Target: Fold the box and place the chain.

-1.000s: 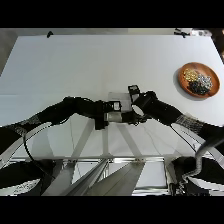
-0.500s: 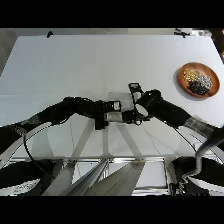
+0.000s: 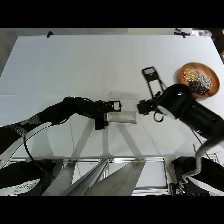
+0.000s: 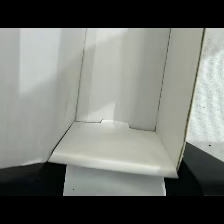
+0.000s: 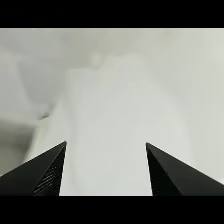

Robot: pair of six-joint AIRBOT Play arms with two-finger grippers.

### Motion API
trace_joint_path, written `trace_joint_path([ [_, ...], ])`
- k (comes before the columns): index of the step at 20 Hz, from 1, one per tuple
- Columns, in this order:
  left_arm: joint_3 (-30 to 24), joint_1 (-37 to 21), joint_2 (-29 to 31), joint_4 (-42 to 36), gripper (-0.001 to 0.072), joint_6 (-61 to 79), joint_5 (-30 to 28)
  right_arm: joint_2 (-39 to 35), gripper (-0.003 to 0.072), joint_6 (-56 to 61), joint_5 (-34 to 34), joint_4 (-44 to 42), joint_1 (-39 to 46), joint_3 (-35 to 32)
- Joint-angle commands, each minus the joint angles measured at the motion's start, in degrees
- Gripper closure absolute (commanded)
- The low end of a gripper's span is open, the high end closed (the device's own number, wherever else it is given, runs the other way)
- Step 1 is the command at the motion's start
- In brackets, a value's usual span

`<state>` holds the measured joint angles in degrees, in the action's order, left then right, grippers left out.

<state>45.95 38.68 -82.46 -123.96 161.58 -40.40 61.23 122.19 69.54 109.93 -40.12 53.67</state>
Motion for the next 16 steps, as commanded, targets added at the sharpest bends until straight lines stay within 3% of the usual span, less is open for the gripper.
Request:
trace_joint_path([
  [1, -0.02, -0.02, 0.04, 0.0, 0.0314, 0.02, -0.02, -3.65, 0.0083, -4.7, -0.11, 12.63, 10.95, 0.0],
  [5, -0.02, -0.02, 0.04, 0.0, 0.0314, 0.02, -0.02, -3.41, 0.0087, -11.87, -18.12, 8.52, 37.48, 0.0],
  [7, -0.02, -0.02, 0.04, 0.02, 0.0314, 0.02, -0.02, -1.97, 0.009, -16.63, -26.25, 0.11, 49.9, 0.02],
  [9, -0.02, -0.02, 0.04, 0.02, 0.0314, 0.02, -0.04, 2.25, 0.0108, -24.61, -30.1, -8.87, 59.01, 0.02],
  [12, -0.02, -0.02, 0.04, 0.02, 0.0314, 0.02, -0.04, 11.13, 0.0108, -29.62, -30.14, -11.56, 65.96, 0.61],
  [16, -0.02, -0.02, 0.04, 0.02, 0.0314, 0.02, -0.04, 21.22, 0.0107, -30.21, -31.06, -11.82, 66.75, 4.79],
])
